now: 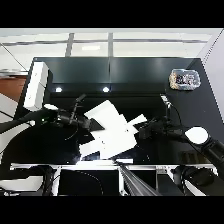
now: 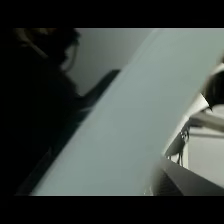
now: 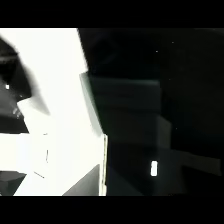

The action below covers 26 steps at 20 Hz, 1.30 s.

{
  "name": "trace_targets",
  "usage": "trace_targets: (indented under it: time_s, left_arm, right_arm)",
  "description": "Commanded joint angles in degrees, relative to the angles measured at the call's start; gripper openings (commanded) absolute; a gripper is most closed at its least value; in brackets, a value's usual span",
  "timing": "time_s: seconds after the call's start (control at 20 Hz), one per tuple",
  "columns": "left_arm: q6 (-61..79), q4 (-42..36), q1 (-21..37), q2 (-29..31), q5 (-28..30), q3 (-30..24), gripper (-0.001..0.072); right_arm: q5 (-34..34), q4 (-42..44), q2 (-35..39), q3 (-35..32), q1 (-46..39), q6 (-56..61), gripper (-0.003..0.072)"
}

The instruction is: Fold the box and place the chain.

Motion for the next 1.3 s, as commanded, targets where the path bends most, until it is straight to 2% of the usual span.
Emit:
trace_targets:
  time_s: [0.0,0.1,0.25,0.3,0.35,0.4,0.45,0.5,0.55,0.6,0.8,0.95,1.1,1.25]
  left_arm:
    - [6.1,2.8,-1.0,-1.9,-5.0,3.1,0.0573]
    - [5.7,5.1,-0.1,-1.9,-5.1,5.0,0.0473]
    - [5.8,6.8,0.0,-1.9,-5.5,5.4,0.0443]
    - [5.8,8.0,-0.1,-1.9,-5.5,5.4,0.0334]
    - [5.7,8.8,0.0,-1.9,-5.5,5.4,0.0276]
    - [5.7,8.8,0.0,-1.9,-5.4,5.4,0.0269]
    - [5.8,8.8,0.0,-1.9,-5.1,5.4,0.0142]
    - [5.8,8.9,0.0,-1.9,-4.5,5.4,0.0032]
    - [5.8,8.9,0.0,-1.9,-4.0,5.5,0.0032]
    - [5.8,8.9,0.0,-1.9,-3.6,5.5,0.0031]
    - [4.3,14.2,-0.7,-1.8,-3.7,10.0,0.0028]
    - [3.4,18.8,-5.5,-0.2,-2.0,16.7,0.0027]
    - [12.6,24.6,-14.4,5.6,7.8,19.6,0.0027]
    - [25.7,29.7,-21.3,7.4,16.6,19.5,0.0031]
  right_arm:
    - [-0.5,0.2,0.0,0.0,0.2,0.5,0.0034]
    - [-0.5,0.2,0.0,0.0,0.2,0.9,0.0034]
    - [-0.9,0.2,0.0,0.0,0.2,0.9,0.0034]
    - [-1.1,0.2,0.0,0.0,0.2,0.9,0.0034]
    - [-1.5,0.2,0.0,0.0,0.2,0.9,0.0034]
    - [-1.8,0.2,0.0,0.0,0.2,1.1,0.0034]
    - [-2.1,0.1,0.0,0.0,0.2,1.4,0.0035]
    - [-2.2,0.2,0.0,0.0,0.2,2.2,0.0077]
    - [-1.7,0.9,0.0,0.4,-0.1,3.7,0.0466]
    - [0.4,-0.2,0.1,1.6,-0.9,4.1,0.0711]
    - [12.9,-19.1,0.1,12.5,-10.5,4.1,0.0713]
    - [19.3,-29.9,0.1,20.1,-18.2,-0.2,0.0712]
    - [24.7,-32.7,-0.2,20.1,-20.0,-15.8,0.0712]
    - [23.7,-29.5,-0.2,15.4,-19.2,-27.8,0.0711]
